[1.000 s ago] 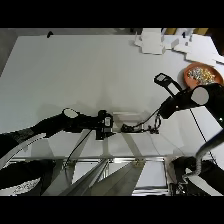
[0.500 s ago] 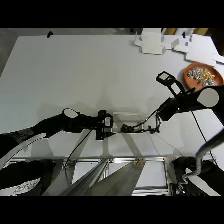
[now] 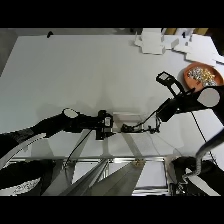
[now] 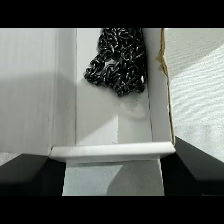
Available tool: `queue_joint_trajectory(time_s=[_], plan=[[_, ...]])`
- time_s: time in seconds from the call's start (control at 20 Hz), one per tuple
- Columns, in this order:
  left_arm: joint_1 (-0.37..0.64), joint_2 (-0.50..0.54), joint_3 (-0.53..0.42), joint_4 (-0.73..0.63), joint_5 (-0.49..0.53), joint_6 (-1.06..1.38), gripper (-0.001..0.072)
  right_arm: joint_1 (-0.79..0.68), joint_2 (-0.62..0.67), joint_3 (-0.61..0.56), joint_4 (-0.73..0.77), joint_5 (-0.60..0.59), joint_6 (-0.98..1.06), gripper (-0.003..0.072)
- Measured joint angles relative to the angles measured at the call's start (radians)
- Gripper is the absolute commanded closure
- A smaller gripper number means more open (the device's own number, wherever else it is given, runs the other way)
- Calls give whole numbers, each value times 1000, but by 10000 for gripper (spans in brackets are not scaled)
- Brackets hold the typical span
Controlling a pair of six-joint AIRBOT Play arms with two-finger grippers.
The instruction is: Fold the box and place the chain.
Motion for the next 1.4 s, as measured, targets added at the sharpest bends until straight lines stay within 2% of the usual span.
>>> queue_joint_trajectory(time_s=[0.95,1.4], plan=[[0,0,0,0,0,0,698,16,5,0,39,5,-3,667],[0,0,0,0,0,0,698,48,106,0,43,30,-3,667]])
